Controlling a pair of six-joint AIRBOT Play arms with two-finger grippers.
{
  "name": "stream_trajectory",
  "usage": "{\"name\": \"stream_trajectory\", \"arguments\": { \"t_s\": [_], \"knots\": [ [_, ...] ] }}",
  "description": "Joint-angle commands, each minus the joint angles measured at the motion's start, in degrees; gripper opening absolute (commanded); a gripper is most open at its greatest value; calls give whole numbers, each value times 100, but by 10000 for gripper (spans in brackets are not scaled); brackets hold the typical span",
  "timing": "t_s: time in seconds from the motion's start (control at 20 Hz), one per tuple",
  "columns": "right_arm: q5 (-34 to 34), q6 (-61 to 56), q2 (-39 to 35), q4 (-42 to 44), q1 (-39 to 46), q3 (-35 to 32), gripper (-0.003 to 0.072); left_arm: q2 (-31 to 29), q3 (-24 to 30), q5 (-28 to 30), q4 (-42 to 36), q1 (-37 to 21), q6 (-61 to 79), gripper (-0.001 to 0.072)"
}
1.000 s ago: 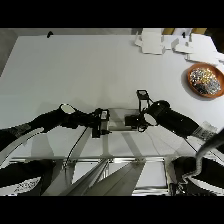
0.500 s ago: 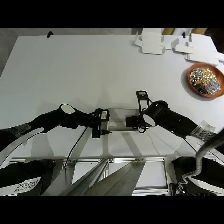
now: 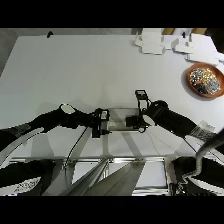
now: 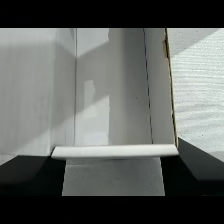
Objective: Fold the box and place the chain.
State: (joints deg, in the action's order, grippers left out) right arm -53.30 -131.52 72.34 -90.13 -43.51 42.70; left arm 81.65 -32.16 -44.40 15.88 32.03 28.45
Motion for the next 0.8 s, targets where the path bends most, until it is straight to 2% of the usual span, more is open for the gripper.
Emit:
{"name": "stream_trajectory", "arguments": {
  "t_s": [0.0, 0.05, 0.2, 0.4, 0.45, 0.55, 0.6, 0.75],
  "knots": [
    [0, -68, 74, 63, -13, 0, 175, -2, 0, 0, 2, -2, 2, 255],
    [-13, -68, 120, 83, -13, -2, 172, -2, 0, 2, 2, -2, 2, 255],
    [-26, -63, 133, 79, -11, 0, 38, -2, 0, 0, 2, -2, 2, 255],
    [-26, 42, 107, 76, -11, 0, 20, -2, 0, 0, 2, -2, 2, 255],
    [-24, 247, 48, 76, -11, 0, 47, -2, 0, 2, 2, -2, 4, 255],
    [-26, 750, -181, 35, -11, 2, 281, -2, 0, 0, 2, -2, 2, 255],
    [-50, 1102, -334, 31, -11, 2, 351, -2, 0, 2, 2, -2, 2, 255],
    [-236, 2103, -931, 35, -4, 7, 483, -2, 0, 2, 2, -2, 2, 255]
  ]
}}
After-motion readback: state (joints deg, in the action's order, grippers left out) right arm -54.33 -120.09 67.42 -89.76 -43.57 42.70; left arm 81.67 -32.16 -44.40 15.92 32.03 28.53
